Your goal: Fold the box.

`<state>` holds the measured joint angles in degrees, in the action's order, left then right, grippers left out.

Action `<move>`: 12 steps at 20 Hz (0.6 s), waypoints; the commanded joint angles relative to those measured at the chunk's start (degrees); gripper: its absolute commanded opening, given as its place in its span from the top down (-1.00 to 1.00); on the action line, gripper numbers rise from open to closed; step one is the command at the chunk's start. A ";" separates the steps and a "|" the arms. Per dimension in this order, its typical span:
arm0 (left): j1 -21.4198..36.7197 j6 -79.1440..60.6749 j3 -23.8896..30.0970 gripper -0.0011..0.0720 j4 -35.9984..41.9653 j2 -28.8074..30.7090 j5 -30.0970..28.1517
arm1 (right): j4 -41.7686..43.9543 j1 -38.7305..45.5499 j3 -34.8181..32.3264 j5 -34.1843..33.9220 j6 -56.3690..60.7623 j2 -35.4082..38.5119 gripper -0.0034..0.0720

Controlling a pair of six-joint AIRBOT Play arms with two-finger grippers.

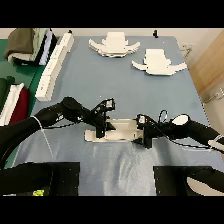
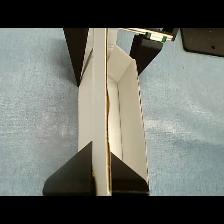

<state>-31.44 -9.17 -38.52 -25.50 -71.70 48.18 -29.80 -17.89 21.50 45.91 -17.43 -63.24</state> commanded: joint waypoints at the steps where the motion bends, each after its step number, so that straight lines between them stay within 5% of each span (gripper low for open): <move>1: 0.00 0.00 0.00 0.93 0.00 -0.02 0.00 | 0.70 -0.07 -0.02 0.61 -0.04 0.00 -0.48; 4: 0.00 0.00 0.00 0.93 -0.02 -0.02 -0.02 | 1.46 -0.04 0.00 0.57 -0.17 0.00 -0.49; 6: 0.00 0.00 0.00 0.93 -0.02 -0.02 0.00 | 1.75 -0.04 0.42 0.59 -0.17 0.00 -0.82; 12: 0.00 0.00 0.00 0.93 0.00 -0.02 0.00 | 2.21 0.07 1.64 3.06 -3.41 -1.09 -0.82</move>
<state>-31.44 -9.15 -38.52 -25.50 -71.70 48.18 -28.10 -17.93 22.81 47.97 -19.00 -63.59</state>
